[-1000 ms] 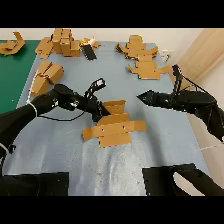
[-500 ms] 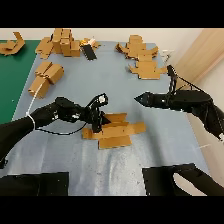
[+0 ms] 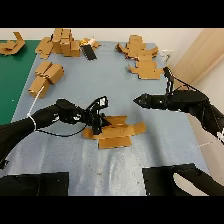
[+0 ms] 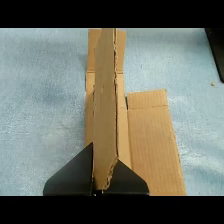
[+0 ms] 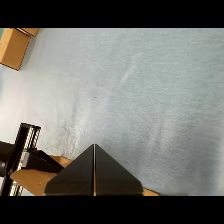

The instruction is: Fold the box.

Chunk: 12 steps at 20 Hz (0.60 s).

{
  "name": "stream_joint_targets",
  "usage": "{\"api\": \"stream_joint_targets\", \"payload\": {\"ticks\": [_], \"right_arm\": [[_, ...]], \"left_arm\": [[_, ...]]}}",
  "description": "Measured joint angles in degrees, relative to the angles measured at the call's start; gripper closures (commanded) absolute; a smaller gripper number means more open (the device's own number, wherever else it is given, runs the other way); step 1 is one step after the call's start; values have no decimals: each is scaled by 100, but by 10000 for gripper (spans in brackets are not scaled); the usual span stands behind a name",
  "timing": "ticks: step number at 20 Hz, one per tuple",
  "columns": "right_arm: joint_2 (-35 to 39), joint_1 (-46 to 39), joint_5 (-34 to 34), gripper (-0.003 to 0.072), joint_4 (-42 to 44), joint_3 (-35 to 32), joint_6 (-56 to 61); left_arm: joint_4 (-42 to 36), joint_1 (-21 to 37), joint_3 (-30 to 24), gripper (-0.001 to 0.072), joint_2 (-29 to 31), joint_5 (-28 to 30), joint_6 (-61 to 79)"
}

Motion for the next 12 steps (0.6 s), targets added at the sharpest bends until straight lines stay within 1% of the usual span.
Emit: {"api": "stream_joint_targets", "payload": {"ticks": [5, 7, 10, 12], "right_arm": [[144, 52, -144, 679, -385, -33, 2], [422, 286, -251, 678, -857, -177, 136], [1025, 1071, -315, 678, -1875, -579, 577], [1410, 1915, -341, 678, -2511, -879, 763]], "left_arm": [[28, 96, 0, 699, -2, 39, -15], [37, 120, 0, 700, 0, 46, -15], [39, 129, -2, 700, -2, 37, -17], [39, 131, 0, 700, -2, 35, -17]]}}
